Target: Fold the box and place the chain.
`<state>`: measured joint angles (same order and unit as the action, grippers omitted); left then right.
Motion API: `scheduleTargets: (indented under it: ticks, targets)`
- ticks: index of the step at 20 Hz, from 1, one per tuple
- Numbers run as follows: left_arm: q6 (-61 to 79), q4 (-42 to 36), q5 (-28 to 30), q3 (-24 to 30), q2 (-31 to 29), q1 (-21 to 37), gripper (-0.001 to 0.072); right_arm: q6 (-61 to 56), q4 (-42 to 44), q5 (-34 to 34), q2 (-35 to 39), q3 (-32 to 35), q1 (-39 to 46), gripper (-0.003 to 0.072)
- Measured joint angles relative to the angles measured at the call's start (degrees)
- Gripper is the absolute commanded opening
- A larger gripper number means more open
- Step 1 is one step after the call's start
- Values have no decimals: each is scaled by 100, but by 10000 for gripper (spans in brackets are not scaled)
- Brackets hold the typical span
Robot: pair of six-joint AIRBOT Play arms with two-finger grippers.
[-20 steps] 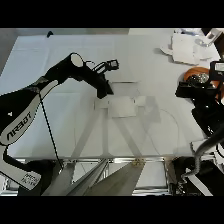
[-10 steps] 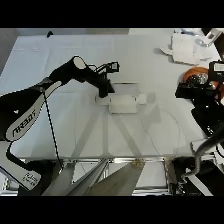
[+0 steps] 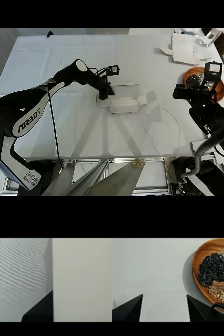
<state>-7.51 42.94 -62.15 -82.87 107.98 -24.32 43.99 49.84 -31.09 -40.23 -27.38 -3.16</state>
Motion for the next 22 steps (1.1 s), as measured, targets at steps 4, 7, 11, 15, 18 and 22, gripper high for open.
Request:
scheduleTargets:
  ticks: [4, 7, 11, 15, 18, 22]
  targets:
    - [157, -9, -28, 0, 11, 0, 9, 0, 9, 13, -48, 0, 0, 577]
    - [275, -9, -131, -2, 15, 0, 9, 2, 11, 17, -59, 0, 0, 577]
    - [343, -2, -256, 0, 15, 0, 10, 2, 13, 24, -59, 0, 0, 577]
    - [354, 0, -289, 0, 17, -2, 10, 28, 15, 28, -59, 0, 0, 527]
    - [363, -2, -295, 0, 17, 0, 10, 507, 15, 136, -59, -13, -28, 527]
    - [365, -2, -304, 0, 17, 0, 10, 1622, 133, 238, -59, -162, -476, 527]
